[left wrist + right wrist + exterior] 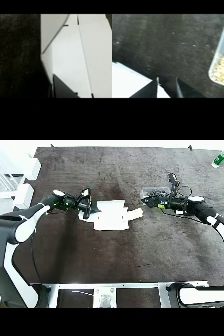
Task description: Fold the box and place the chain.
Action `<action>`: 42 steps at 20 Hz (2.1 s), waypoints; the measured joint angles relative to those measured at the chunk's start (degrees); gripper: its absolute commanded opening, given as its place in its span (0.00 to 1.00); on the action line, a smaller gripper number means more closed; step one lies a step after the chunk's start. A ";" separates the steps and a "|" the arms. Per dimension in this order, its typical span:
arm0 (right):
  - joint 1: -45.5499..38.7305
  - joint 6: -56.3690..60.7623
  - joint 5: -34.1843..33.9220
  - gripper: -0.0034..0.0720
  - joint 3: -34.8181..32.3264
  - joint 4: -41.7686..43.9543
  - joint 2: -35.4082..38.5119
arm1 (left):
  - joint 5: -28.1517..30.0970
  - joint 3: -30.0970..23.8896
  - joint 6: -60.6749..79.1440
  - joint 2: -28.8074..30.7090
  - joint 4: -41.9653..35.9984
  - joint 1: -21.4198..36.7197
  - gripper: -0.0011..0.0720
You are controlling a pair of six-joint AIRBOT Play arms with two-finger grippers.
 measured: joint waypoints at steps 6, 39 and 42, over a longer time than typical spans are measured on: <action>1.92 1.22 8.81 0.27 0.39 -4.96 -0.33 | 0.00 0.00 0.02 0.00 0.02 0.00 0.05; 30.42 -14.58 -12.41 0.78 -6.69 -42.03 4.39 | 0.07 0.00 0.00 0.00 0.04 0.00 0.05; 31.50 -14.60 -17.59 0.78 -8.57 -42.51 4.37 | 0.07 0.00 0.00 0.00 0.07 0.00 0.05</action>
